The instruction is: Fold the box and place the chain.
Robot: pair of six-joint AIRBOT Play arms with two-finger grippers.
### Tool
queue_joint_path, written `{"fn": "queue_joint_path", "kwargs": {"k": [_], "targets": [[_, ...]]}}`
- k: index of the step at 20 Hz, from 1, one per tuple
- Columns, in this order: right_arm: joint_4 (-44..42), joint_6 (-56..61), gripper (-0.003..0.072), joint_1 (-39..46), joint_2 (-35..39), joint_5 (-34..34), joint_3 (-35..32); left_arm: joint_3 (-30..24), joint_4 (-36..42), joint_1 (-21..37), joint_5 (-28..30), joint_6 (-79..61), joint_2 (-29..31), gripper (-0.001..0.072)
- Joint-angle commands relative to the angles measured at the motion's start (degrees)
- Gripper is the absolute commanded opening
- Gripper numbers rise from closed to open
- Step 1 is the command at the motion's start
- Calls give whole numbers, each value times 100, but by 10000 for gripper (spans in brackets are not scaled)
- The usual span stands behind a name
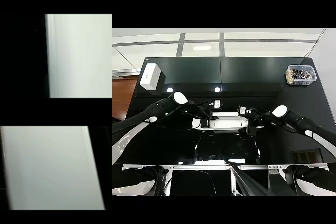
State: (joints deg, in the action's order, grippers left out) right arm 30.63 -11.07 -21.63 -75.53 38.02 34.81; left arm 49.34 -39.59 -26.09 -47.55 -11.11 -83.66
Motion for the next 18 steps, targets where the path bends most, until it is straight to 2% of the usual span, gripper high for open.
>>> {"fn": "queue_joint_path", "kwargs": {"k": [1,5,6,7,8,16,17,18], "targets": [[13,26,707,-4,-7,-13,7,0,-2,0,-7,-2,0,28],[72,28,706,-33,-7,-9,7,0,-2,0,-4,-2,0,28],[153,31,663,-76,-11,9,7,0,-2,0,-4,-2,0,28],[249,35,560,-111,-17,20,7,0,-2,0,-4,-2,0,28],[308,37,531,-153,-22,31,7,0,0,0,-4,-2,0,28],[284,160,529,-168,-22,-98,7,0,-2,0,-9,0,0,28],[284,160,510,-168,-22,-98,7,0,-2,0,-7,0,0,28],[284,160,401,-168,-22,-98,7,0,-2,0,-7,0,0,28]]}}
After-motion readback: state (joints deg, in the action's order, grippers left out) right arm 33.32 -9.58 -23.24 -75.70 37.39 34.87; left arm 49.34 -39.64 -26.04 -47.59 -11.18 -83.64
